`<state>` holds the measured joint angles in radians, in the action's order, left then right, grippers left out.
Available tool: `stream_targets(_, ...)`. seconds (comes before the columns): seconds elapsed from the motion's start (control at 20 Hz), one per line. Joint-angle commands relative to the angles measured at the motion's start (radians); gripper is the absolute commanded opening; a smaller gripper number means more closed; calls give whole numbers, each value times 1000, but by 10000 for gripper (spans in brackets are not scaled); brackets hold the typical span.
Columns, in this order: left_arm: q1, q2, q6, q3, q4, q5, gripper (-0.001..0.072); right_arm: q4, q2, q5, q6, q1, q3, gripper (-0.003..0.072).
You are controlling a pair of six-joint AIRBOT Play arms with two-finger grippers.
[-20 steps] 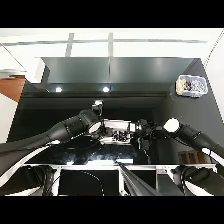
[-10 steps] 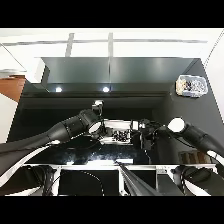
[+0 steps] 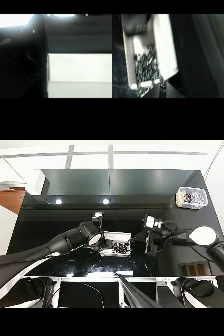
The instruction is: Fold the box and place the chain.
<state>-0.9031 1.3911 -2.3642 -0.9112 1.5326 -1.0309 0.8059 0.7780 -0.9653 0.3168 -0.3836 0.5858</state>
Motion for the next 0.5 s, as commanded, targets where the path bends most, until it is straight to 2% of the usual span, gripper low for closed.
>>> stream_targets(0.0, 0, 0, 0, 0, 0, 1, 32, -14, -37, -89, 125, 3, 146, 36)
stream_targets(0.1, 0, 0, 0, 0, 0, 1, 32, -72, -37, -96, 126, 0, 211, 36)
stream_targets(0.2, 0, 0, 0, 0, 0, 1, 32, -119, -32, -89, 127, -19, 216, 36)
stream_targets(0.45, 0, 0, 0, 0, 0, 1, 32, -118, 32, -100, 140, -43, 200, 37)
